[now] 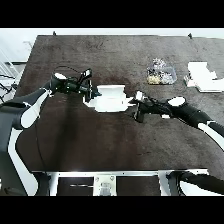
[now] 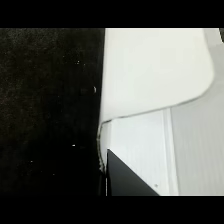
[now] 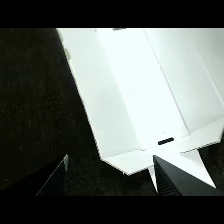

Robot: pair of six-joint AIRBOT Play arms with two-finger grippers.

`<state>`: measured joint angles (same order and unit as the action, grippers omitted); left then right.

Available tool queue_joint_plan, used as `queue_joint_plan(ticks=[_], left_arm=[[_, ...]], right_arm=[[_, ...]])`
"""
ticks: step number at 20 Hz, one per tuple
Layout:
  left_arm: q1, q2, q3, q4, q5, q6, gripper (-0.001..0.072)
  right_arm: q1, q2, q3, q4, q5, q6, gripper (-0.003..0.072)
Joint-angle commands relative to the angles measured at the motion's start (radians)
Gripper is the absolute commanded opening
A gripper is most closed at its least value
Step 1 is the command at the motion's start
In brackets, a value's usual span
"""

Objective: Fold the box and place the chain.

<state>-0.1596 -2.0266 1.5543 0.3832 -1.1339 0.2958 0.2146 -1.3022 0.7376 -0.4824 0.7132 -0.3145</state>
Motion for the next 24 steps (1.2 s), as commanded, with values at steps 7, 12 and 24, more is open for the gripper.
queue_joint_plan(ticks=[7,12,24], left_arm=[[0.0,0.0,0.0,0.0,-0.001,0.0,0.0019],[0.0,0.0,0.0,0.0,-0.001,0.0,0.0019],[0.0,0.0,0.0,0.0,-0.001,0.0,0.0019]], right_arm=[[0.079,-0.128,0.063,-0.032,-0.072,-0.001,0.062],[0.085,-0.154,0.093,-0.004,-0.118,-0.001,0.062],[0.05,-0.154,0.171,0.014,-0.155,0.006,0.0619]])
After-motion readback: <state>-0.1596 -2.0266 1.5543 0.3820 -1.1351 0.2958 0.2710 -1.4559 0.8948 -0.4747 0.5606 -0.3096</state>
